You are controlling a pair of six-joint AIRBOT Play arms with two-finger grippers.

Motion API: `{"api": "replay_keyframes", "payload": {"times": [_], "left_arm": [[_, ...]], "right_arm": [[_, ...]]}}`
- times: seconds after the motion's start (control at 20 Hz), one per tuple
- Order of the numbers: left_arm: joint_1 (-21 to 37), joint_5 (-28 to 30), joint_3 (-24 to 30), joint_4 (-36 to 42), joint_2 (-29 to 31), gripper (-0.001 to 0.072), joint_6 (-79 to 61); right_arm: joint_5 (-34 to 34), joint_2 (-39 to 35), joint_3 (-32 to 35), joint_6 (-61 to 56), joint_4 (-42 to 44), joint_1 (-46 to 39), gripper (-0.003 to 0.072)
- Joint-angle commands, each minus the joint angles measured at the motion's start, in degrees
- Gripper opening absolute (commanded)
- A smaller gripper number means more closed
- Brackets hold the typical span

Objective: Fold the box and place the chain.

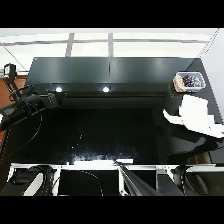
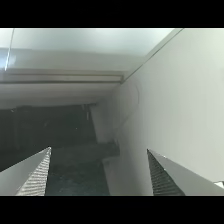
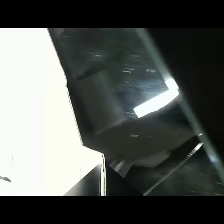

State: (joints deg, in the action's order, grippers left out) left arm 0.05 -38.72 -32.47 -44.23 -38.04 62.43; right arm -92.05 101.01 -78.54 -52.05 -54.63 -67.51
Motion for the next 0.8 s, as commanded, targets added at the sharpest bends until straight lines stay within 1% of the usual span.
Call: {"api": "replay_keyframes", "payload": {"times": [0.0,0.15,0.25,0.3,0.4,0.5,0.55,0.6,0.75], "left_arm": [[0.00,-0.79,0.00,-0.02,-0.02,0.0710,-0.04],[0.00,-0.79,0.00,-0.02,-0.02,0.0711,-0.02],[0.00,-1.22,0.00,0.00,-0.04,0.0710,-0.02],[0.00,-1.86,0.00,0.00,-0.04,0.0710,-0.02],[0.00,-2.34,0.00,0.02,-0.13,0.0709,-0.02],[-0.02,-2.47,0.00,1.38,-0.17,0.0709,-0.02],[-0.02,-2.56,0.00,2.45,-0.17,0.0710,-0.02],[-0.02,-2.93,0.00,3.76,-0.17,0.0709,-0.02],[-0.09,-5.44,0.02,5.31,-0.22,0.0709,-0.07]], "right_arm": [[-0.59,-2.75,4.09,1.44,1.49,1.92,0.0011],[0.15,-6.64,10.97,1.81,3.93,4.59,0.0011],[1.29,-9.29,14.97,1.40,4.37,7.61,0.0011],[1.36,-10.23,16.85,0.68,6.14,9.55,0.0011],[0.81,-11.30,20.04,-0.02,13.11,14.14,0.0011],[2.84,-13.81,23.37,-0.04,21.05,20.31,0.0010],[4.87,-15.87,25.20,-0.04,23.87,24.13,0.0011],[7.96,-18.51,27.21,-0.17,24.92,28.00,0.0011],[22.69,-29.29,34.99,-3.08,26.64,39.91,0.0011]]}}
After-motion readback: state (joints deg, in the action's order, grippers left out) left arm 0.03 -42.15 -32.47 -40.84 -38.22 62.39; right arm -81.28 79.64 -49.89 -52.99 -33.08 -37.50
